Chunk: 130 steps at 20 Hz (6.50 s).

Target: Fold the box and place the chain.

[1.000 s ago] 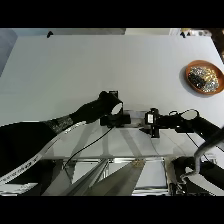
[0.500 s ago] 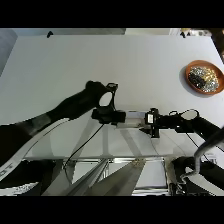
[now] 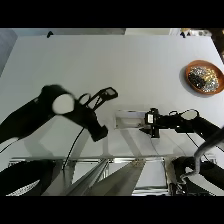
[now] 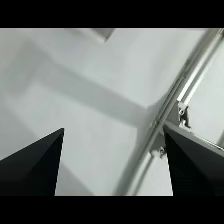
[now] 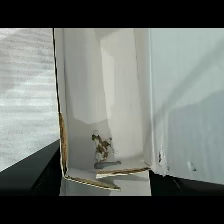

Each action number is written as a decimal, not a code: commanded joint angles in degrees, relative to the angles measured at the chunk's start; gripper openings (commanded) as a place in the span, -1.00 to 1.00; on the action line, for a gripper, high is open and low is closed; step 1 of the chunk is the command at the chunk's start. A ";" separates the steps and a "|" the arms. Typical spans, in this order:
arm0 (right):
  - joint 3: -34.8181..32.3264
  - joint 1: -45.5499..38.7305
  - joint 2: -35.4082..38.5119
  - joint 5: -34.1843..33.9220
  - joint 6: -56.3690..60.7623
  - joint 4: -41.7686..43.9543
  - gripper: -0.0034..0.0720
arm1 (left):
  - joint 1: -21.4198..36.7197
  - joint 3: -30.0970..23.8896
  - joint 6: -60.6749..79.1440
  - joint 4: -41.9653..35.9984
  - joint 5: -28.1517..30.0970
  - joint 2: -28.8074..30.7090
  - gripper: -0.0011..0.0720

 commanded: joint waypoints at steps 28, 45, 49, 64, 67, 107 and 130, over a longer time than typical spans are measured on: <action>0.00 0.00 0.00 0.02 0.02 0.00 0.15 | 7.74 -18.53 100.17 -56.00 28.20 -19.52 0.95; 0.00 0.00 0.00 0.02 0.02 0.00 0.15 | 3.98 -18.51 101.42 -59.93 28.63 -19.82 0.94; 0.00 0.00 0.00 0.02 0.02 0.00 0.15 | 3.98 -18.51 101.44 -59.98 28.70 -19.82 0.93; 0.00 0.00 0.00 0.02 0.02 0.00 0.15 | 3.58 -18.53 101.79 -59.84 28.65 -19.78 -0.60; 0.02 0.00 0.00 0.02 0.02 0.00 0.15 | 3.58 -18.53 101.79 -59.84 28.65 -19.78 -0.60; 0.02 -0.07 29.75 6.75 42.91 -27.76 0.88 | 3.58 -18.53 101.79 -59.84 28.65 -19.78 -0.60; 0.00 0.00 5.92 -10.69 43.95 5.53 -0.86 | 3.58 -18.53 101.79 -59.84 28.68 -19.78 -0.60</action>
